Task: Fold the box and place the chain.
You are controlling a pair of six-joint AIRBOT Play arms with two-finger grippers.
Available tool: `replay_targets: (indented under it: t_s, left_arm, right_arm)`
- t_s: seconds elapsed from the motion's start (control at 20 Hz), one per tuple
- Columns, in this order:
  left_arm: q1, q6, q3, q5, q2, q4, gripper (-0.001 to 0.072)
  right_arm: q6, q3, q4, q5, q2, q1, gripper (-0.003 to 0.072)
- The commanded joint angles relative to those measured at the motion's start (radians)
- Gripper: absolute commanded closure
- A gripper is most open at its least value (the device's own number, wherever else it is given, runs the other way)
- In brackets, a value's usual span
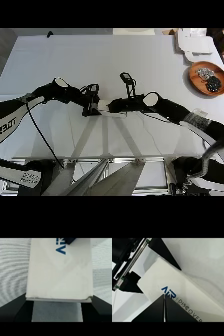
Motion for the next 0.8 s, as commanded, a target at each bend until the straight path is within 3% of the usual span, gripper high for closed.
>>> replay_targets:
  t_s: [0.0,0.45,0.75]
  left_arm:
    - [0.001,-0.002,0.0,0.0,0.001,-0.001,0.0448]
    - [0.001,-0.002,0.0,0.0,0.001,-0.001,0.0448]
    - [0.001,-0.002,0.0,0.0,0.001,-0.001,0.0448]
  right_arm:
    - [0.003,-0.001,-0.037,0.016,-0.009,0.009,0.0673]
    - [0.004,-0.001,-0.055,-0.041,-0.001,0.027,0.0672]
    - [-0.003,-0.001,-0.103,-0.087,0.139,0.013,0.0672]
